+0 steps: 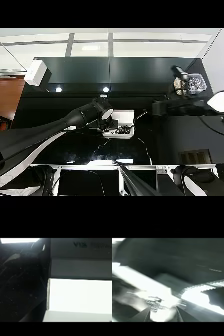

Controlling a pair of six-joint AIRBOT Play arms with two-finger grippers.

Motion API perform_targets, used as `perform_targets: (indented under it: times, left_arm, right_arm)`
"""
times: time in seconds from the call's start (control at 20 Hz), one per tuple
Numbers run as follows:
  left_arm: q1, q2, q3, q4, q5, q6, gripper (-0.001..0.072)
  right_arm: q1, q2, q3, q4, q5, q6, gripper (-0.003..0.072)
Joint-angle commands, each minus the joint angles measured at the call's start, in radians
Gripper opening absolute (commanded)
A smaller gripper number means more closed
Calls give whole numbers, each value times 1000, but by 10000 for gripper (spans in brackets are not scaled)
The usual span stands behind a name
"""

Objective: Fold the box and place the chain.

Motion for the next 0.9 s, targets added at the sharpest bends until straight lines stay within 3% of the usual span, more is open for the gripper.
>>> perform_targets:
  times: [0.0, 0.1, 0.15, 0.2, 0.35, 0.45, 0.65, 0.85]
  left_arm:
    - [0, 0, 0, 0, 2, 0, 30]
    - [0, 0, 0, 0, 1, 0, 30]
    - [0, 0, 0, 0, 1, 0, 30]
    - [0, 0, 0, 0, 0, 0, 30]
    - [0, 0, 0, 0, 1, 0, 30]
    - [0, 0, 0, 0, 2, 0, 30]
    - [0, 0, 0, 0, 2, 0, 30]
    - [0, 0, 0, -1, 0, 0, 30]
  right_arm:
    - [-96, 48, -68, -295, -10, -79, 378]
    - [-97, 47, -183, -328, -210, -87, 397]
    - [-93, 46, -234, -327, -319, -88, 677]
    - [-87, 41, -272, -329, -417, -93, 716]
    - [-85, -29, -309, -338, -658, 5, 714]
    - [-85, -108, -303, -347, -745, 104, 711]
    - [-71, -275, -257, -347, -706, 239, 711]
    - [-23, -307, -211, -356, -706, 274, 709]
